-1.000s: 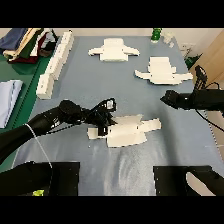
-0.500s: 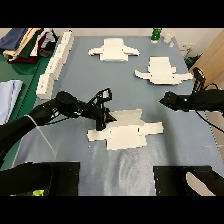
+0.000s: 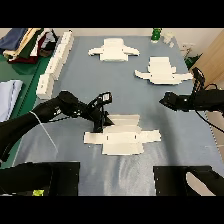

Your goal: Fold the box.

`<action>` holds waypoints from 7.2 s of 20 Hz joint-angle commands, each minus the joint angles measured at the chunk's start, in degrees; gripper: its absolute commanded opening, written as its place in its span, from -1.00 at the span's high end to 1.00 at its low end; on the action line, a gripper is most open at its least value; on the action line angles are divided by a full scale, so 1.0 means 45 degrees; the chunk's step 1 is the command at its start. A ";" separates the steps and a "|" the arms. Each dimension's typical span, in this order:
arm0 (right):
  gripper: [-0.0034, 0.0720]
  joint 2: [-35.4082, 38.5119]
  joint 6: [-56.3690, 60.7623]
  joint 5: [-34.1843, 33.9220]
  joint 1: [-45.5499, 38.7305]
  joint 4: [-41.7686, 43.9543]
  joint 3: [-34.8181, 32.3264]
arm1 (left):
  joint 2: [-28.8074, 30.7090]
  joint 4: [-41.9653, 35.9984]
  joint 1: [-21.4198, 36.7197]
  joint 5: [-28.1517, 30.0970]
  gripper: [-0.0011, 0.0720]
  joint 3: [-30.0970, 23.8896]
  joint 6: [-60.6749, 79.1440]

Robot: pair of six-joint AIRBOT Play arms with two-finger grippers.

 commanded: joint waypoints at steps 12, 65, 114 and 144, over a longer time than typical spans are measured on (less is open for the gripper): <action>0.50 0.0000 -0.0126 -0.0010 0.0010 0.0005 0.0015 | -0.0024 0.0199 0.0000 -0.0136 0.93 -0.0612 -0.0049; -1.00 0.0024 0.4930 -0.2011 1.4863 -1.1968 -0.1098 | -0.0019 0.0146 0.0000 -0.0695 0.93 -0.0597 -0.0083; -0.81 -0.3269 -1.7403 -0.0597 0.5649 0.0758 -0.2025 | -0.0019 0.0141 0.0000 -0.0699 0.93 -0.0597 -0.0087; -0.57 -0.3240 -1.7403 -0.0087 0.5804 0.0855 -0.2482 | -0.0019 0.0141 0.0000 -0.0695 0.93 -0.0597 -0.0083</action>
